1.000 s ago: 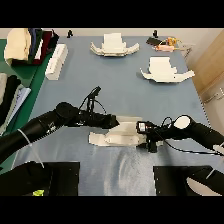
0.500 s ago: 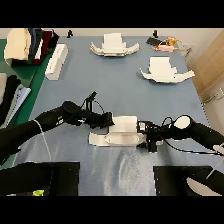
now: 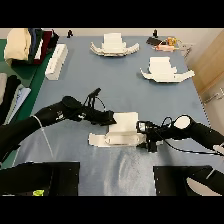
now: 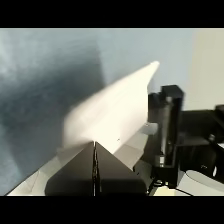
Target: Fold the box.
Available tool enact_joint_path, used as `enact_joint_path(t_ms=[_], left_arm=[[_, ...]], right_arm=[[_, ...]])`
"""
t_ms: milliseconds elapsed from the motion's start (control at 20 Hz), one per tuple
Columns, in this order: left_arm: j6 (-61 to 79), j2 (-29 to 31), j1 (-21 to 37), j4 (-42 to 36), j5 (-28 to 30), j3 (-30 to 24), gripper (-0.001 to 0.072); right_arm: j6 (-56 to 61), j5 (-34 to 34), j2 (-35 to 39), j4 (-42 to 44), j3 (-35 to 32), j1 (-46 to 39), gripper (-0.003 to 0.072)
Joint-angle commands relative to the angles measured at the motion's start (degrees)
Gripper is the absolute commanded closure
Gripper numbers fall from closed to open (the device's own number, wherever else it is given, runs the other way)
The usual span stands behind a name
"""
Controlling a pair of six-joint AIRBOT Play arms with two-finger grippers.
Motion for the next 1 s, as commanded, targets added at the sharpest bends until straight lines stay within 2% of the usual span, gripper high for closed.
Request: enact_joint_path(t_ms=[0,150,250,350,450,650,700,750,800,950], left_arm=[[3.87,5.99,4.22,4.04,-7.82,2.73,0.0695],[5.57,15.41,9.01,11.17,-16.65,2.64,0.0695],[6.03,21.84,9.05,21.14,-18.93,2.60,0.0695],[9.94,26.51,7.39,28.17,-19.19,2.58,0.0695],[14.36,29.31,4.98,31.01,-17.51,2.12,0.0695],[26.99,29.59,0.24,34.77,-14.91,0.09,0.0690],[29.20,29.16,0.17,34.64,-14.43,-0.85,0.0505],[31.30,28.48,0.22,34.27,-13.73,-2.19,0.0136],[32.50,27.74,0.33,34.14,-12.28,-3.76,0.0053],[41.92,24.85,0.31,30.16,-8.90,-8.94,0.0052]], right_arm=[[0.02,0.02,0.02,0.02,0.02,0.00,0.0174],[0.02,0.02,0.02,0.02,0.02,0.00,0.0174],[0.02,0.02,0.02,0.02,0.02,0.00,0.0174],[0.02,0.00,0.02,0.02,0.02,0.00,0.0174],[0.02,0.02,0.02,0.02,0.02,0.00,0.0174],[0.02,0.02,0.02,0.02,0.02,0.00,0.0174],[0.02,0.02,0.02,0.02,0.02,0.00,0.0174],[0.02,0.02,0.02,0.02,0.02,0.00,0.0174],[0.02,0.00,0.02,0.02,0.02,0.00,0.0174],[0.02,0.02,0.02,0.02,0.02,0.00,0.0174]])
